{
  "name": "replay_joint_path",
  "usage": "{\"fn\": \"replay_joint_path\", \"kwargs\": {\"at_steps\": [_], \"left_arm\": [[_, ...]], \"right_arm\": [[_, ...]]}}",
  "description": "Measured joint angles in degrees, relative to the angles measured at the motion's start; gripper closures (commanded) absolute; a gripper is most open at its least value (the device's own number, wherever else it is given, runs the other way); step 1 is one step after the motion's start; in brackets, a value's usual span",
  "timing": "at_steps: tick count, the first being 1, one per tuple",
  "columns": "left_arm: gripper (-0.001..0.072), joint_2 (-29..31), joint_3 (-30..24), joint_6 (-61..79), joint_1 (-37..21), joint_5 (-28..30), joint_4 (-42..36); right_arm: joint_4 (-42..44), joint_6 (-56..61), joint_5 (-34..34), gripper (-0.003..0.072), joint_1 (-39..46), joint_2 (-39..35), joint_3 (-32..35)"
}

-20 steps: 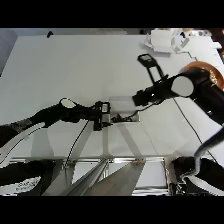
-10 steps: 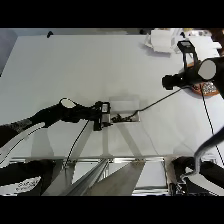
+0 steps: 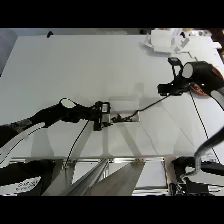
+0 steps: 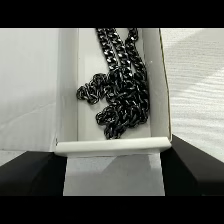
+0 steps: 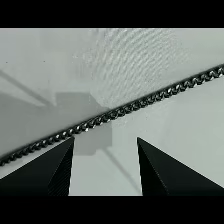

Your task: Fold the box and place the chain.

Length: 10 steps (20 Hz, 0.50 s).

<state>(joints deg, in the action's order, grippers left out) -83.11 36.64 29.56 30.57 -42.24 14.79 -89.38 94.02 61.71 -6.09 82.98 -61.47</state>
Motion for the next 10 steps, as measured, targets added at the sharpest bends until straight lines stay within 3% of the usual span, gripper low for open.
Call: {"fn": "replay_joint_path", "kwargs": {"at_steps": [3, 5, 7, 9, 10], "left_arm": [[0.0597, 0.0, 0.0, 0.0, 0.0, 0.0, 0.0], [0.0597, 0.0, 0.0, 0.0, 0.0, 0.0, 0.0], [0.0597, 0.0, 0.0, 0.0, 0.0, 0.0, 0.0], [0.0597, 0.0, 0.0, 0.0, 0.0, 0.0, 0.0], [0.0597, 0.0, 0.0, 0.0, 0.0, 0.0, 0.0]], "right_arm": [[0.0, 0.0, -0.7, 0.0252, 0.0, 3.4, 0.0], [0.0, 0.0, -1.0, 0.0317, 0.0, 5.1, 0.0], [-0.1, 0.0, -1.1, 0.0452, 0.0, 6.2, 0.0], [0.0, 0.0, -1.0, 0.0635, 0.1, 6.7, 0.0], [0.0, -0.3, -0.7, 0.0668, 0.1, 6.9, 0.0]]}}
